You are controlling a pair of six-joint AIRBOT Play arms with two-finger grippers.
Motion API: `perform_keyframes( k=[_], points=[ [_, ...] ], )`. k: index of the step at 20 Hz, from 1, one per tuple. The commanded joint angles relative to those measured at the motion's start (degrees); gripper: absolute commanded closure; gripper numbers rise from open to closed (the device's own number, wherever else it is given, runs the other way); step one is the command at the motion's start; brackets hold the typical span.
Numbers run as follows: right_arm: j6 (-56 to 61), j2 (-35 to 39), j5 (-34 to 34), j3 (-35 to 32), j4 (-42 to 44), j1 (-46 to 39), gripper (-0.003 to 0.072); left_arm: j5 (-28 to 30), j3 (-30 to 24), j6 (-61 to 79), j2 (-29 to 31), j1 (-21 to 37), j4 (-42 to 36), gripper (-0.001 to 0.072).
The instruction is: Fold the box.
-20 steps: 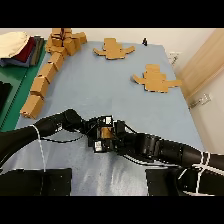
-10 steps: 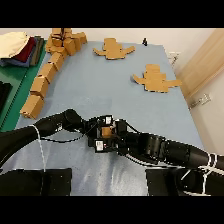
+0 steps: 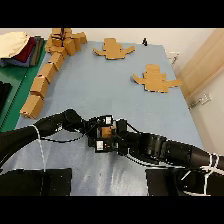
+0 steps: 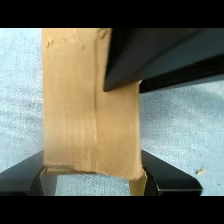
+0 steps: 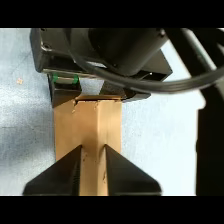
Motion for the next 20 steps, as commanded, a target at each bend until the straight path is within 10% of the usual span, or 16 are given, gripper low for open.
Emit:
perform_keyframes(
  k=[1, 20],
  points=[
    [0.0, 0.1, -0.2, 0.3, 0.0, 0.0, 0.0530, 0.0, 0.0, 0.0, 0.0, 0.0, 0.0, 0.0353],
    [-0.1, -0.7, -1.1, 0.7, 3.6, 0.0, 0.0591, 0.0, 0.0, 0.0, 0.0, 0.0, 0.0, 0.0353]
  ],
)
